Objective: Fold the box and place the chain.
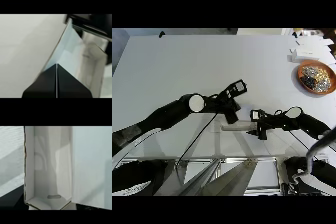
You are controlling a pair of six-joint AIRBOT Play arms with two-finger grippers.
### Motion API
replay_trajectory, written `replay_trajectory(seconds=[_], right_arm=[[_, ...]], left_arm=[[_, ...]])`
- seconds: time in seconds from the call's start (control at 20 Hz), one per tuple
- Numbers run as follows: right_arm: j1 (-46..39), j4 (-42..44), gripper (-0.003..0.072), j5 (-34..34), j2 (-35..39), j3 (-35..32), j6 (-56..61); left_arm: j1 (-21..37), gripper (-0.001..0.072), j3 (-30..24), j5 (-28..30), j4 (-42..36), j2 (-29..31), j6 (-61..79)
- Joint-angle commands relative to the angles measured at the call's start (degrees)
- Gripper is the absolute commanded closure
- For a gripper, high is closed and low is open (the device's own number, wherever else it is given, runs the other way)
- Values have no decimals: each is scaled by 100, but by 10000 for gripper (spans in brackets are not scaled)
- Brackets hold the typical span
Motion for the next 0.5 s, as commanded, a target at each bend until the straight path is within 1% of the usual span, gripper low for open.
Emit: replay_trajectory(seconds=[0.0,0.25,0.45], right_arm=[[2,-7,284,0,2,0,-9],[2,-7,284,0,2,0,-9],[0,-7,284,0,2,0,-9]], left_arm=[[66,708,7,940,-33,-356,-940],[52,708,4,448,-26,-649,-1200],[61,708,4,345,17,-529,-1233]])
